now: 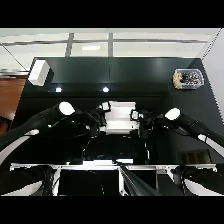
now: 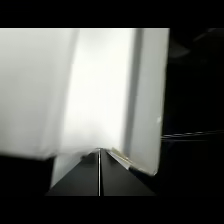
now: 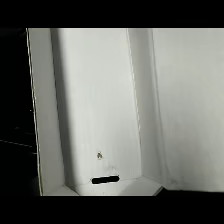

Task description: Fold the box and place the chain.

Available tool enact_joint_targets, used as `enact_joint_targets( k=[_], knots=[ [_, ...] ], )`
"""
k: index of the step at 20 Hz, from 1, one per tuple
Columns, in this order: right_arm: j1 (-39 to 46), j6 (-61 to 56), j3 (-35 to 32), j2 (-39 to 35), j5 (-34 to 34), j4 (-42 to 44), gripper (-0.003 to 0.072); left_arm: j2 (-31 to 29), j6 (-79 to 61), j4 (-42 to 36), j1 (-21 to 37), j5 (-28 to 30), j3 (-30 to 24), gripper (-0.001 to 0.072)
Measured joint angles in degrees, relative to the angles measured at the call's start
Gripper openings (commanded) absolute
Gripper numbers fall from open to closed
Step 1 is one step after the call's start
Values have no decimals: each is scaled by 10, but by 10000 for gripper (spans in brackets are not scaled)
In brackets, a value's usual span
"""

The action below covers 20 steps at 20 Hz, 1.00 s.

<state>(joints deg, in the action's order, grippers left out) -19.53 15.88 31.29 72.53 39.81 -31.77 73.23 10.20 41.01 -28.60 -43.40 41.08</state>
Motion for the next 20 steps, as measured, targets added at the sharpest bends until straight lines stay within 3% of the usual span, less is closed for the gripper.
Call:
enact_joint_targets(
  k=[6,9,12,15,20],
  knots=[
    [0,0,0,0,0,0,127,-93,238,76,165,-68,-3,26],
    [0,0,0,0,0,0,128,-100,436,93,263,-98,-24,27],
    [0,0,0,0,0,0,127,-76,543,70,326,-153,-56,25],
    [0,0,0,0,0,0,127,-24,575,41,327,-193,-74,24],
    [0,0,0,0,0,0,127,47,569,-27,237,-165,-80,29]
  ],
)
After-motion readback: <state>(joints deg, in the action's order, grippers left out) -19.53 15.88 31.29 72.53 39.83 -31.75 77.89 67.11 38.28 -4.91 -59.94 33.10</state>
